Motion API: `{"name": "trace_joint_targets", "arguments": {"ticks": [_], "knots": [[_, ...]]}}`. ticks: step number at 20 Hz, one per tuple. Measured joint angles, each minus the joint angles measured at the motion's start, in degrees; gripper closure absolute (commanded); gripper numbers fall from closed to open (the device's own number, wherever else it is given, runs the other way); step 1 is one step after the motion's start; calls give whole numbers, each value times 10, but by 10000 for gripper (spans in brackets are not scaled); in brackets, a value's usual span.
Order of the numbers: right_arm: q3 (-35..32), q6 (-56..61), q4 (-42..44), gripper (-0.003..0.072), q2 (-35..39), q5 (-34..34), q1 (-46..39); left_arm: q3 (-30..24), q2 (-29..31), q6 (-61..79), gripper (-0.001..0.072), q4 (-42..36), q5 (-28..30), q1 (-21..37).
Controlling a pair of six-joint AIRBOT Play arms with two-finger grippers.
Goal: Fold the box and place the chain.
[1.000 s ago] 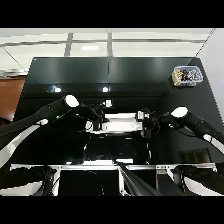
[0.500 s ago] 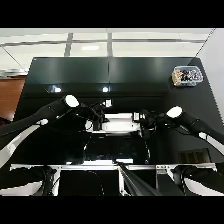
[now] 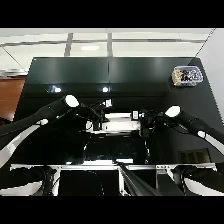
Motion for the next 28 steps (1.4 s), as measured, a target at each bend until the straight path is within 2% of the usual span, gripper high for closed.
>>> {"name": "trace_joint_targets", "arguments": {"ticks": [1, 2, 3, 4, 5, 7, 10, 13, 15, 16, 17, 18, 20, 23, 25, 27, 28], "knots": [[0, 0, -1, 194, 0, 1, 0, 0, 0, 0, 682, 0, 0, 0], [0, 2, -2, 194, 0, 1, 0, 0, 0, 0, 679, 0, 0, 0], [0, 2, -2, 194, 0, 1, 0, 0, 0, 0, 644, 0, 0, 0], [0, 2, -2, 194, 0, 1, 0, 0, 0, 0, 479, 0, 0, 0], [0, 2, -2, 194, 0, 0, 0, 0, 0, 0, 248, 0, 0, 0], [0, 2, -2, 194, 0, 0, 0, 0, 8, -5, -11, 2, 2, 2], [0, 2, -2, 194, 0, 0, 0, 0, 40, -40, -10, 16, -1, 16], [0, 2, -3, 194, 0, 0, 0, 0, 97, -124, -5, 76, -25, 46], [0, 2, -3, 194, 0, 0, 0, 0, 134, -203, 65, 121, -63, 72], [0, 2, -3, 195, 0, 0, 0, 0, 147, -249, 262, 134, -92, 84], [0, 2, -3, 196, 0, 0, 0, -1, 157, -302, 599, 144, -126, 95], [0, 2, -3, 196, 0, 0, 0, -3, 163, -350, 684, 143, -159, 101], [0, 2, -3, 196, 0, 0, 0, -16, 167, -404, 684, 111, -217, 102], [0, 2, -3, 197, 0, 0, 0, -46, 166, -418, 684, 18, -229, 73], [0, 2, -3, 197, 0, 0, 0, -58, 163, -407, 684, -35, -185, 47], [0, 2, -3, 198, 0, 0, 0, -64, 161, -393, 684, -74, -107, 28], [0, 2, -3, 313, 0, 0, 0, -66, 159, -386, 684, -92, -61, 21]]}}
